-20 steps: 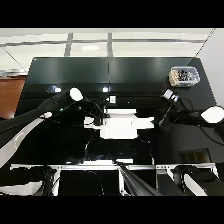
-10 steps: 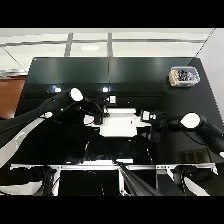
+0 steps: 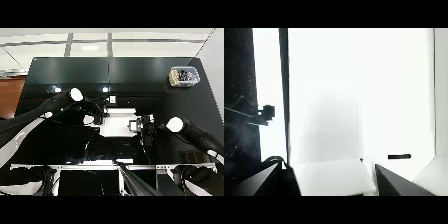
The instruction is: Fold the box and place the chain.
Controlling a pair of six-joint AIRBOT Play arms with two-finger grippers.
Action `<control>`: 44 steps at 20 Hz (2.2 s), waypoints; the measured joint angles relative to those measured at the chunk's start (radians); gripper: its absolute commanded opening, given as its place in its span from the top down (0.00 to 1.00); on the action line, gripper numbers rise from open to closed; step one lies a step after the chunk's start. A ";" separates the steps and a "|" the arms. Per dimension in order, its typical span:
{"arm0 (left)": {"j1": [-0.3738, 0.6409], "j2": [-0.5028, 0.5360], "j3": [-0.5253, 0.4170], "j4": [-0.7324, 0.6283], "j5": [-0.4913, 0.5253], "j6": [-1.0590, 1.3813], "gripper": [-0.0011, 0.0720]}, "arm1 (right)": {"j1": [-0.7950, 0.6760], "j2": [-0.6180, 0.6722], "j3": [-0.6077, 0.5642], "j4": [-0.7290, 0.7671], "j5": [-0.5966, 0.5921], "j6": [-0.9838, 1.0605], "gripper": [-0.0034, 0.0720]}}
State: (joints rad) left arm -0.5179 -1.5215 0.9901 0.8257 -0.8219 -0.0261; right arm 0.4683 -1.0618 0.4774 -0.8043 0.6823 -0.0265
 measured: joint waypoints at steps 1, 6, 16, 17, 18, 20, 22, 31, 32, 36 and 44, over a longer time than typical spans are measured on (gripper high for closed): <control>0.000 0.000 0.000 0.000 0.000 0.000 0.95 | 0.010 -0.006 0.000 0.012 -0.019 -0.002 0.02; 0.000 0.000 0.000 0.000 0.000 -0.003 0.95 | 0.004 -0.014 0.012 0.055 -0.071 0.006 0.02; 0.000 0.000 0.000 0.000 -0.019 -0.006 0.95 | -0.053 0.017 0.090 0.068 -0.054 0.014 0.02; 0.000 0.000 0.000 0.000 -0.019 -0.006 0.95 | -0.055 0.017 0.092 0.068 -0.060 0.009 0.02; 0.000 0.000 0.000 0.000 -0.019 -0.007 0.95 | -0.058 0.017 0.093 0.069 -0.067 0.008 0.02; 0.000 0.000 0.000 -0.001 -0.022 -0.006 0.95 | -0.071 0.017 0.094 0.071 -0.072 0.006 0.02; 0.000 0.000 0.000 0.000 -0.027 -0.005 0.95 | -0.096 0.017 0.095 0.072 -0.076 0.004 0.02; 0.000 0.000 0.000 0.000 -0.029 -0.004 0.95 | -0.137 -0.067 0.095 0.258 0.014 -0.172 0.02; 0.000 0.000 0.000 0.000 -0.030 -0.003 0.95 | -0.138 -0.082 0.095 0.274 0.023 -0.189 0.02; 0.000 0.000 0.000 0.000 -0.032 -0.003 0.95 | -0.141 -0.135 0.095 0.300 0.044 -0.237 0.02; 0.000 0.000 0.000 0.000 -0.031 -0.003 0.95 | -0.143 -0.213 0.096 0.289 0.061 -0.287 0.02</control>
State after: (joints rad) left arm -0.5179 -1.5215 0.9901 0.8257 -0.8532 -0.0296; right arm 0.3248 -1.2747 0.5732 -0.5156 0.7437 -0.3138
